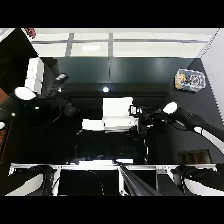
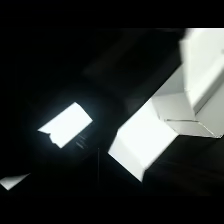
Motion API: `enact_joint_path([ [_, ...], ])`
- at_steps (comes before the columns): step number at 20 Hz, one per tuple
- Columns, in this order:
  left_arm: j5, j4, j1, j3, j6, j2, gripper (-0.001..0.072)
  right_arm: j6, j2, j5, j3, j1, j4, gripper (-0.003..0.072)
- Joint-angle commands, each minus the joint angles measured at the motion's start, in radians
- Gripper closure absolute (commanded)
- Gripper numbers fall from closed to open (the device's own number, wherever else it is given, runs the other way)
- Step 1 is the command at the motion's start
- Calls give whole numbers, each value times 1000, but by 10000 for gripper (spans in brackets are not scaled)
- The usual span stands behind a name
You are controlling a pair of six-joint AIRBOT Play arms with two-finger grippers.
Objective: Fold the box and place the chain.
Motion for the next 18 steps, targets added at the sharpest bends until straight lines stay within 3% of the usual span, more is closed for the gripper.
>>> enact_joint_path([
  [1,-233,92,136,-38,-496,17,687,0,0,0,1,1,0,389],
  [6,-135,15,128,-142,-631,-23,686,0,0,0,1,1,0,389],
  [9,-107,-116,123,-140,-486,-90,686,0,0,0,1,1,0,389],
  [18,-79,-183,-14,-102,-389,-272,687,0,0,0,0,1,0,389],
])
